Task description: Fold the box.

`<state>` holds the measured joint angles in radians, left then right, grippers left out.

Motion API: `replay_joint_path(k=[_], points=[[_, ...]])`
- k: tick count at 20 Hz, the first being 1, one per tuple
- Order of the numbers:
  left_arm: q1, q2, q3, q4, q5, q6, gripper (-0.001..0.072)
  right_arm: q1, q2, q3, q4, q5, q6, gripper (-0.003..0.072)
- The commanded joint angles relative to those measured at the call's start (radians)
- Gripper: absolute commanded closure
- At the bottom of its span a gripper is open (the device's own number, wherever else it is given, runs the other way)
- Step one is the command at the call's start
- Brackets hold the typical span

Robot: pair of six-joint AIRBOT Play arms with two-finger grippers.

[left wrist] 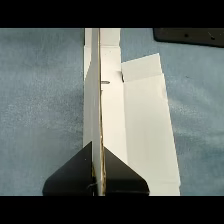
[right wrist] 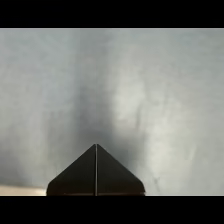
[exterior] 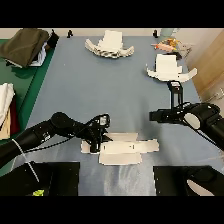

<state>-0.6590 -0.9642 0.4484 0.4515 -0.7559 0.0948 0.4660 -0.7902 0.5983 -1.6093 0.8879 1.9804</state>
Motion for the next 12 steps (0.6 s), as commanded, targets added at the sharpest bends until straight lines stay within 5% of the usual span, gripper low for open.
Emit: replay_joint_path(k=[1, 6, 10, 11, 12], points=[[0.0, -0.002, -0.001, 0.005, -0.014, -0.044, 0.0694, 0.036, 0.049, 0.001, 0.166, 0.151, -0.124, 0.0682], [0.0, -0.002, -0.001, 0.005, -0.011, -0.043, 0.0695, 0.182, 0.176, -0.007, 0.296, 0.347, -0.188, 0.0682], [0.0, -0.002, -0.001, 0.005, -0.011, -0.043, 0.0694, 0.483, 0.266, -0.058, 0.319, 0.366, -0.24, 0.0675], [-0.001, -0.002, -0.001, 0.005, -0.012, -0.043, 0.0695, 0.564, 0.268, -0.067, 0.287, 0.356, -0.272, 0.0495], [-0.001, -0.002, -0.001, 0.005, -0.012, -0.043, 0.0694, 0.63, 0.261, -0.075, 0.238, 0.336, -0.298, 0.0225]])
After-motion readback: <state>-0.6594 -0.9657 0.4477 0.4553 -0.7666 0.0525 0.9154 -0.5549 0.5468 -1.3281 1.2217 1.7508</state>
